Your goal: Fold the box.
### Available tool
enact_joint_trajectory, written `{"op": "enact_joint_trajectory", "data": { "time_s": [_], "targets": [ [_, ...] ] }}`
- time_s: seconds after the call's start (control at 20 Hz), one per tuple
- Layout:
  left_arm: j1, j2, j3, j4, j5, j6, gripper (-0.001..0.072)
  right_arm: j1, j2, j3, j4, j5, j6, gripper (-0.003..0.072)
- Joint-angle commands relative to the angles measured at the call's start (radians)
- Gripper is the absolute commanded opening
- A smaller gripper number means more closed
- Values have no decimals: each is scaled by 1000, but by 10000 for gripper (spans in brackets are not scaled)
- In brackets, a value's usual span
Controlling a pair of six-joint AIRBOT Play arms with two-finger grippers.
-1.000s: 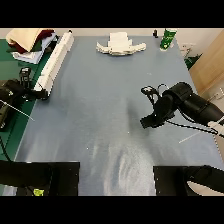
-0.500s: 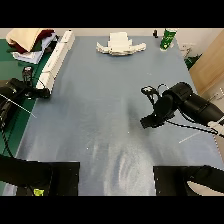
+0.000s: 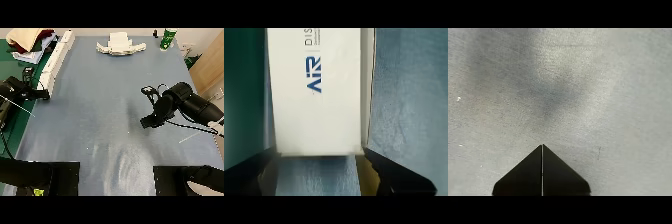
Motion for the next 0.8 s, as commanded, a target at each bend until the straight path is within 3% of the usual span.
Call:
{"op": "enact_joint_trajectory", "data": {
  "time_s": [0.0, 0.15, 0.2, 0.25, 0.3, 0.45, 0.75],
  "targets": [
    [26, 60, 55, 142, -270, -32, 703, 0, -1, 1, 0, 0, 0, 5],
    [34, 117, 130, 143, -554, -48, 701, 0, -1, 1, 0, 0, 0, 5],
    [30, 132, 145, 105, -633, -80, 599, 0, -1, 1, 0, 0, 0, 5],
    [23, 144, 160, 42, -705, -106, 224, 0, -1, 1, 0, 0, 0, 5],
    [10, 153, 171, -34, -750, -102, 15, 0, -1, 1, 0, 0, 0, 5],
    [-98, 163, 175, -259, -756, -105, 14, 0, -1, 1, 0, 0, 0, 5],
    [-481, 141, 176, -271, -486, -106, 14, 0, -1, 1, 0, 0, 0, 6]
  ]
}}
